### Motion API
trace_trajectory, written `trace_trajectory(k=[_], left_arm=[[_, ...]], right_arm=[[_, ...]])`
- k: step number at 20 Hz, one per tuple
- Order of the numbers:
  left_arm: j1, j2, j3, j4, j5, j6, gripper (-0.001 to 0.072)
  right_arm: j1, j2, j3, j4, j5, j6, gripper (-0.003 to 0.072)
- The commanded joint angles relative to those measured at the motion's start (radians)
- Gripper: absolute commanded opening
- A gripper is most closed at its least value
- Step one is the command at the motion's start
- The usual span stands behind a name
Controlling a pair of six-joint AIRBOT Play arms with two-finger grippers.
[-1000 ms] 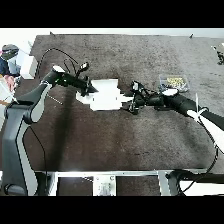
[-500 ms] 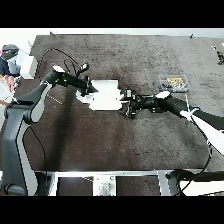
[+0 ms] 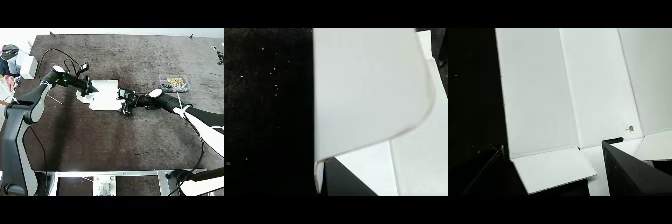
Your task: Fold the box and place the chain.
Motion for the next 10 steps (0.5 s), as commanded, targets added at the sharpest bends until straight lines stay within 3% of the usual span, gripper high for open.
trace_trajectory(k=[1,10], left_arm=[[0.0,0.0,0.0,0.001,0.001,0.0,0.0013],[0.0,0.0,0.0,0.001,0.001,0.0,0.0013]], right_arm=[[0.005,-0.024,0.042,-0.07,0.008,0.092,0.068],[0.004,0.023,0.042,-0.066,-0.035,0.126,0.068]])
